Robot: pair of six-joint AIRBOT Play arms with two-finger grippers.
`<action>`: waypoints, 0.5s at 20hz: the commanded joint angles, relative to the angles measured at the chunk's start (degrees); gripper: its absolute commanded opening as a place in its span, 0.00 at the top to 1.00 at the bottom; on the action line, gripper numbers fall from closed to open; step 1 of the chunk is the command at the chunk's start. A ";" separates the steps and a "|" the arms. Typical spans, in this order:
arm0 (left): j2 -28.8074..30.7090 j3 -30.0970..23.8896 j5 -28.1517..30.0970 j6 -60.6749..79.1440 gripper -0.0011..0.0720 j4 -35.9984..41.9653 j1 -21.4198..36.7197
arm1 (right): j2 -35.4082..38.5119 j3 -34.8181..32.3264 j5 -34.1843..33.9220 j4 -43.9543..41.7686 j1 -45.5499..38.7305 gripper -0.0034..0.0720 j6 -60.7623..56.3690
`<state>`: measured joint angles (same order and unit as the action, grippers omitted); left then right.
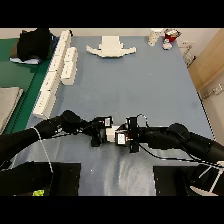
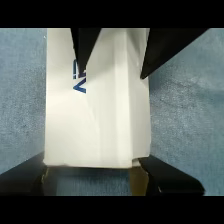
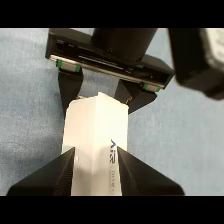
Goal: Fold the box.
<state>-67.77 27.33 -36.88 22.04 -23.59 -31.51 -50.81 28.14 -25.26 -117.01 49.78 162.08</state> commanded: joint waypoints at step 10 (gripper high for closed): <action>-0.02 0.04 0.07 -0.02 0.27 0.00 0.04 | 0.48 0.96 2.43 0.96 0.00 0.40 -0.07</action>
<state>-67.79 27.33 -36.82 21.96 -23.57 -31.48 -50.39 29.02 -23.27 -116.07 49.78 162.08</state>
